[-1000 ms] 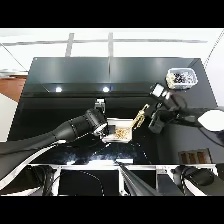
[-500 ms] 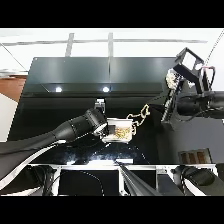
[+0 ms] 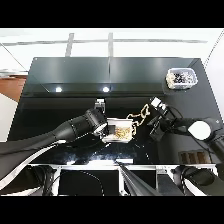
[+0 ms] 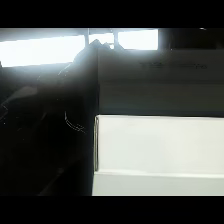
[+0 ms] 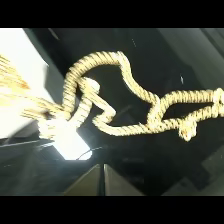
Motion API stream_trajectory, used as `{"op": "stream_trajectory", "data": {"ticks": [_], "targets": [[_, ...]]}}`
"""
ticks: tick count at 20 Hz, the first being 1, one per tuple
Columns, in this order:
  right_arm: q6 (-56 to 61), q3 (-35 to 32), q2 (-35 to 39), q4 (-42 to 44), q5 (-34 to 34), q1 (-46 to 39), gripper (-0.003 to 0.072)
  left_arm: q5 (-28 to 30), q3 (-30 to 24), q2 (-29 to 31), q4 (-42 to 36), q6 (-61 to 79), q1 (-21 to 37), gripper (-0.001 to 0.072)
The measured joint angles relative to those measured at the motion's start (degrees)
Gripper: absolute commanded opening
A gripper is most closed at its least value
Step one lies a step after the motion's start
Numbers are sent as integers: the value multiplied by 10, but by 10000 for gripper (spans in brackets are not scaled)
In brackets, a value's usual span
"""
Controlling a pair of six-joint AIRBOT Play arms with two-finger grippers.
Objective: Fold the box and place the chain.
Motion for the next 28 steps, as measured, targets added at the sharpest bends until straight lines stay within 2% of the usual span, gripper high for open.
{"op": "stream_trajectory", "data": {"ticks": [5, 9, 13, 20, 28], "targets": [[4, -53, -27, -17, -120, 0, 608, 0, 0, 0, -1, 0, 0, 34], [-23, -49, -65, -21, -148, 0, 608, 0, 0, 0, -1, 0, 0, 34], [-85, -44, -80, 14, -131, 0, 607, 0, 0, 0, -3, 0, 0, 34], [-339, -42, -108, 197, -84, 3, 608, 0, 0, 0, -7, 0, 0, 34], [-484, -42, -164, 269, -87, 15, 608, 0, 0, 0, -8, 0, 0, 34]]}}
